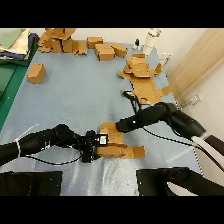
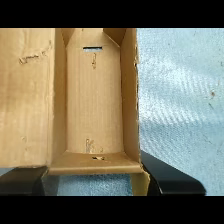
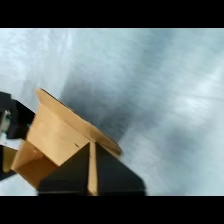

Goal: Fold the box.

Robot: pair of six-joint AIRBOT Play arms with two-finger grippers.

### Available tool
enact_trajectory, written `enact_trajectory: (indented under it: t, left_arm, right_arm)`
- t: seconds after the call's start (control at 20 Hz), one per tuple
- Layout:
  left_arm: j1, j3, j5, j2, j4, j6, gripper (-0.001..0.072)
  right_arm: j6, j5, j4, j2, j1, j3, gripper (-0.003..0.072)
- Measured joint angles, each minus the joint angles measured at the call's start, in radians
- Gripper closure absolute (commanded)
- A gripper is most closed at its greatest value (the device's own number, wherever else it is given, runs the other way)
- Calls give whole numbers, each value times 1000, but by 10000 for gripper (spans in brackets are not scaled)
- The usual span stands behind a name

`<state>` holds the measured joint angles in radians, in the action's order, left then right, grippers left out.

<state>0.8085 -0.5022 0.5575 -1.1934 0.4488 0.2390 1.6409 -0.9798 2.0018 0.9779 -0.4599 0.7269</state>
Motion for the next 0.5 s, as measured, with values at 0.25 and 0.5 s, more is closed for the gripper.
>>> enact_trajectory:
  t: [0.25, 0.5]
  left_arm:
    - [0, 0, 0, 0, 0, 0, 232]
    - [0, 0, -1, 0, 0, 0, 232]
  right_arm:
    - [-72, -127, -134, -102, 0, 8, 259]
    - [-90, -157, -125, -117, 0, 10, 259]
